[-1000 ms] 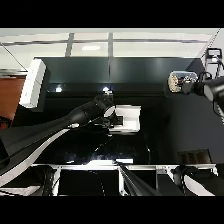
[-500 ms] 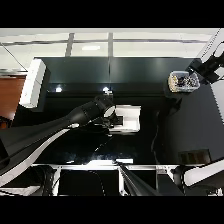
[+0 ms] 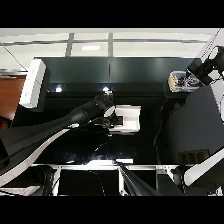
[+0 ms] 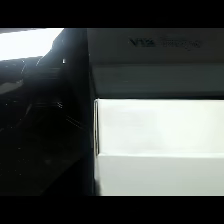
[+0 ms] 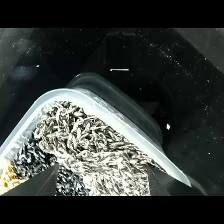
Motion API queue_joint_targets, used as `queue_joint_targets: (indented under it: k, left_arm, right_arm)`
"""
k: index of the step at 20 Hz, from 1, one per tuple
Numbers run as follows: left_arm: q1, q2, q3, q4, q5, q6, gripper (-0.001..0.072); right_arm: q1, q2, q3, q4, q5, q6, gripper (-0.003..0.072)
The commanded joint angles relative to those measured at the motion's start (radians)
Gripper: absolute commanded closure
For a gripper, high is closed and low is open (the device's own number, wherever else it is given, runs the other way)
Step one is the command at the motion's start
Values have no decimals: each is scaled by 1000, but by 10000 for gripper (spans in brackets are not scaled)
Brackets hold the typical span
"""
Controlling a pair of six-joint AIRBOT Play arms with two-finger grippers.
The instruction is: Fold the box and place the chain.
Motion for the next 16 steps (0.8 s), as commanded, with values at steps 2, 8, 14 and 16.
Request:
queue_joint_targets:
  k: [2,8,14,16]
  left_arm:
    - [0,0,0,0,0,-1,683]
    - [0,0,0,0,0,-1,683]
    - [0,0,0,0,0,-1,683]
    - [0,0,0,0,0,-1,683]
  right_arm:
    - [-8,-33,4,30,-7,-43,358]
    - [-9,-29,4,78,34,-200,673]
    - [-9,121,4,92,26,-417,675]
    - [-8,200,4,93,25,-477,675]
